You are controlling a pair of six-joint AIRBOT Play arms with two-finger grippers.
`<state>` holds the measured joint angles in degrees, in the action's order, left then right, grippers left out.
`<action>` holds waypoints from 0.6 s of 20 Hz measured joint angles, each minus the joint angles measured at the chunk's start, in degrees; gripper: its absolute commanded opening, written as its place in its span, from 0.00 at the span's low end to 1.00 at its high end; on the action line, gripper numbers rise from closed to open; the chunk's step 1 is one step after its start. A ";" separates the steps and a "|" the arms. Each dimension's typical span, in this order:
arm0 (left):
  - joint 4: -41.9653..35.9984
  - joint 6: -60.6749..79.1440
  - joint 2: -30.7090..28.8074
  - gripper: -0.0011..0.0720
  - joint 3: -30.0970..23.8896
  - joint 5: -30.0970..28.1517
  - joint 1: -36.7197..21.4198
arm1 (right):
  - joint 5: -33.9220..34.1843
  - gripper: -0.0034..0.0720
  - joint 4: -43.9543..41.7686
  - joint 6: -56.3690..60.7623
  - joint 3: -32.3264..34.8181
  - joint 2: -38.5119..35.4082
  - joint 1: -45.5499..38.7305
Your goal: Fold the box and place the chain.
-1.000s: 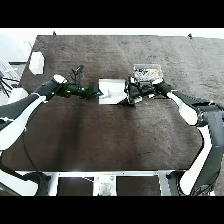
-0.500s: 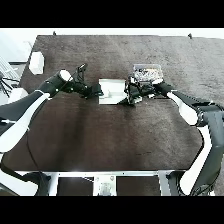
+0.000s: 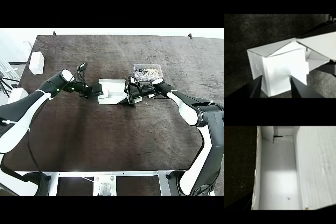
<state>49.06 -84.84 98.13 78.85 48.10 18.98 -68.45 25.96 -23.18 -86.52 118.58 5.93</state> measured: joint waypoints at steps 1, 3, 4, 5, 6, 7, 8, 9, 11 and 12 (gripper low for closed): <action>0.02 -0.15 0.00 0.60 0.00 -0.22 0.00 | 0.00 0.62 0.00 0.00 0.00 0.00 0.00; 0.17 -0.39 0.00 0.60 0.00 -0.52 0.00 | 0.00 0.62 0.00 0.00 0.00 0.00 0.00; 0.20 -0.44 0.00 0.60 0.00 -0.57 0.04 | 0.00 0.62 0.00 0.00 0.00 0.00 0.00; 0.24 -0.48 0.00 0.60 0.00 -0.61 0.15 | 0.00 0.63 0.00 0.00 0.00 0.00 0.00; 0.28 -0.57 0.00 0.60 0.00 -0.76 0.28 | 0.00 0.62 0.00 0.00 0.00 0.00 0.00; 0.33 -0.66 0.00 0.60 0.00 -0.81 0.37 | -0.02 0.62 0.00 0.00 0.00 0.00 0.00; 0.37 -0.85 0.00 0.60 0.00 -0.90 0.44 | -0.02 0.62 0.00 0.00 0.00 0.00 0.00; 0.37 -1.16 0.00 0.60 0.00 -0.96 0.55 | -0.02 0.62 0.00 0.00 0.00 0.00 0.00; 0.46 -1.79 0.00 0.60 0.00 -1.29 0.94 | 0.00 0.62 0.00 0.00 0.00 0.00 0.00; 0.85 -2.23 -0.02 0.60 0.00 -1.60 1.27 | 0.00 0.62 0.00 0.00 0.00 0.00 0.00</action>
